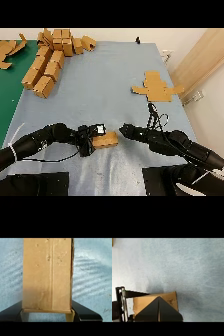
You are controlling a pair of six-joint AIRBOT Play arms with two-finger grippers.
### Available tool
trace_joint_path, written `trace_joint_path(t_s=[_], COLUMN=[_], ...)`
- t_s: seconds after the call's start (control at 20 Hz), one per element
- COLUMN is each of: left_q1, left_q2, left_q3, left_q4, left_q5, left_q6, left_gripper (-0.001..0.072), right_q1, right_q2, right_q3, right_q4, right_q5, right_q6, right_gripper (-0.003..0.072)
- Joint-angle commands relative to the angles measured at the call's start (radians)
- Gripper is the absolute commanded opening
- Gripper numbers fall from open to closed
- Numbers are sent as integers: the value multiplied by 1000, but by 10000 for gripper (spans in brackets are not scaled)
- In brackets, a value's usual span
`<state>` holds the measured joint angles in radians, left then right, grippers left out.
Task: Fold the box.
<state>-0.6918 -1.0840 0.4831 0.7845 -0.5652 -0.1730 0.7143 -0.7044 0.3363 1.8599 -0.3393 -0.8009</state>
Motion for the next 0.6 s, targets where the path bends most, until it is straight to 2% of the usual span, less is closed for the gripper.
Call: trace_joint_path(t_s=[0.0,0.15,0.25,0.4,0.55], left_q1=[0,24,91,259,494], left_q2=[0,8,19,43,90], left_q3=[1,6,23,58,82], left_q4=[-6,5,6,30,200], left_q5=[17,82,133,124,40], left_q6=[-52,-132,-235,-382,-535], left_gripper=[529,530,530,530,531], right_q1=[-5,-5,-5,-5,-5], right_q2=[-1,-1,-1,-1,-1], right_q3=[1,1,1,1,1], right_q4=[-6,-7,-15,-21,-22], right_q5=[-6,-5,-5,-5,-6], right_q6=[0,0,0,0,0], right_gripper=[2,2,2,2,2])
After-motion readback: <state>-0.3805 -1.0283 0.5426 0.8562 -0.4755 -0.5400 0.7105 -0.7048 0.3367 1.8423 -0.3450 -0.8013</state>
